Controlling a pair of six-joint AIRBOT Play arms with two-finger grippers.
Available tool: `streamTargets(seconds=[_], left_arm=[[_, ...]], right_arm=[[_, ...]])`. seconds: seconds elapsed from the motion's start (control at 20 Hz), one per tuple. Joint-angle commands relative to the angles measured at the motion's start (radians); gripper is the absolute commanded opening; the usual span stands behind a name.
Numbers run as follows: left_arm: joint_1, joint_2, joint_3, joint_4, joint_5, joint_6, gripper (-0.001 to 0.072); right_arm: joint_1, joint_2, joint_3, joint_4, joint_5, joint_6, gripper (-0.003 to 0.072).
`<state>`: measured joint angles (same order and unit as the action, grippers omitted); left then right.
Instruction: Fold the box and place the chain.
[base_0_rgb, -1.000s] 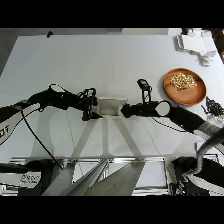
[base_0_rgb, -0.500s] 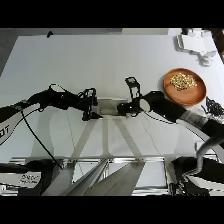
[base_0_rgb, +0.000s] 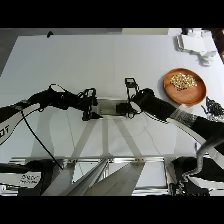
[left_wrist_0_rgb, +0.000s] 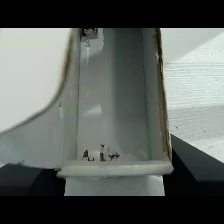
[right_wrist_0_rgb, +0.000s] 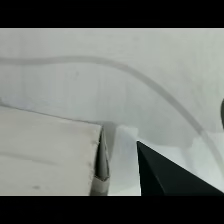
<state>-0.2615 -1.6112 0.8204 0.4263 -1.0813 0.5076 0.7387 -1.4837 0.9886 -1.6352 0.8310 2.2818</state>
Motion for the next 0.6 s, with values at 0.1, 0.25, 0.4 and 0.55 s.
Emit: streamTargets(seconds=[0.1, 0.25, 0.4, 0.55], left_arm=[[0.001, -0.001, 0.000, 0.000, 0.000, 0.001, 0.0375], [0.001, -0.001, 0.000, 0.000, 0.000, 0.001, 0.0375], [0.001, -0.001, 0.000, 0.000, 0.000, 0.001, 0.0375], [0.000, -0.001, 0.000, 0.000, 0.000, 0.001, 0.0375]], right_arm=[[0.008, -0.005, 0.015, 0.035, -0.020, 0.103, 0.0417], [0.008, -0.005, 0.025, 0.109, -0.023, 0.101, 0.0417], [0.008, -0.005, 0.028, 0.166, -0.015, 0.100, 0.0417], [0.008, -0.005, 0.028, 0.199, -0.010, 0.100, 0.0417]])
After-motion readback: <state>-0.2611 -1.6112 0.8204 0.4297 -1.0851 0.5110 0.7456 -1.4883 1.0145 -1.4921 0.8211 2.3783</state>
